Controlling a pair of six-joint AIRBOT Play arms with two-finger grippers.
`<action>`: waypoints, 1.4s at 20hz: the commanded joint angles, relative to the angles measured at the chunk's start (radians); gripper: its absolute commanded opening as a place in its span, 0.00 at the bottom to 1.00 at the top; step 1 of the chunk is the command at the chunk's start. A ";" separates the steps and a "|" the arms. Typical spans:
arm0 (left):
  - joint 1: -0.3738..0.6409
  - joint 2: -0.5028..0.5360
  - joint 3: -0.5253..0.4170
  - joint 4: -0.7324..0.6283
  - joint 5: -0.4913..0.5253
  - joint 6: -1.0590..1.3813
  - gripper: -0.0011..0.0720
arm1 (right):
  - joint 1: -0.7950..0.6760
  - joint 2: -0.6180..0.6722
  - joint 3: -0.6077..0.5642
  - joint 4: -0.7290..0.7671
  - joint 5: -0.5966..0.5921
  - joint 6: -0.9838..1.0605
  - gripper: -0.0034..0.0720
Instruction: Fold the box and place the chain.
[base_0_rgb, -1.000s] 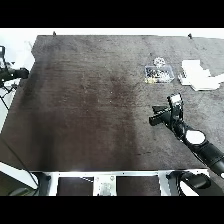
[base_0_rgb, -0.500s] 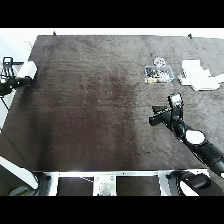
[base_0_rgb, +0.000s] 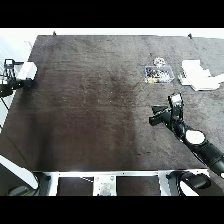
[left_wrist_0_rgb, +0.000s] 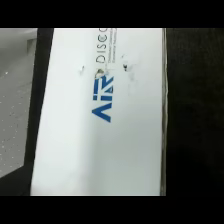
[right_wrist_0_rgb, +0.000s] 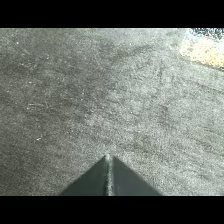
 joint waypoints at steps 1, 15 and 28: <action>0.000 0.024 0.002 0.005 0.008 0.004 1.00 | 0.001 -0.001 0.000 0.000 0.000 0.000 0.52; 0.000 0.319 0.002 0.012 -0.262 0.038 0.04 | 0.001 0.045 0.012 0.000 0.000 -0.001 0.06; -0.290 1.027 -0.592 -0.739 -0.156 0.727 0.03 | 0.000 0.334 0.011 0.026 -0.181 0.077 0.05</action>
